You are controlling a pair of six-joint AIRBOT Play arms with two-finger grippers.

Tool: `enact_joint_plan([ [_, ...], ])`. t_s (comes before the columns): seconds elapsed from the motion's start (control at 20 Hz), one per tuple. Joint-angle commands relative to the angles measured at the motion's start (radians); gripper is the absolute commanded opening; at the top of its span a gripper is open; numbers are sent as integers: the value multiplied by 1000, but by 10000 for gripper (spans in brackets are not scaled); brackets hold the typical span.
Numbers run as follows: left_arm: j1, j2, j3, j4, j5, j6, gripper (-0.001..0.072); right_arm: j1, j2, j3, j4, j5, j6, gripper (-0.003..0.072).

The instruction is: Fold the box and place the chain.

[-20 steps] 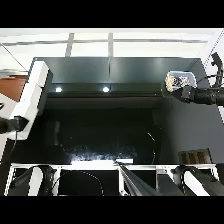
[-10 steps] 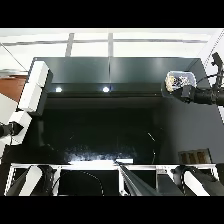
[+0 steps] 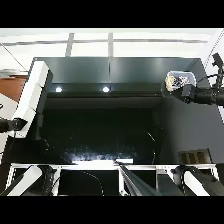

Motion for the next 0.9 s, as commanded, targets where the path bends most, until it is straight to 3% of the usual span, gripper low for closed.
enact_joint_plan([
  [0.0,-4,-16,-1,-18,75,27,515,0,1,1,0,0,5,40],
  [0.05,-8,-16,-1,-19,75,27,719,0,1,1,0,0,5,40],
  [0.2,-26,-3,3,-13,31,-37,715,0,1,1,1,1,8,40],
  [0.35,-32,41,53,-19,-111,-53,716,0,1,1,9,9,7,40],
  [0.55,-32,169,217,17,-159,-195,715,0,1,1,19,9,6,41],
  [0.65,-52,211,300,-48,-146,-275,702,0,1,1,39,-5,4,40],
  [0.7,-87,220,338,-84,-143,-303,648,0,1,2,71,-19,-13,40],
  [0.8,-219,225,425,-91,-145,-338,254,0,1,33,103,-47,-46,41],
  [0.85,-306,224,466,-85,-137,-352,160,0,1,77,79,-46,-45,40],
])
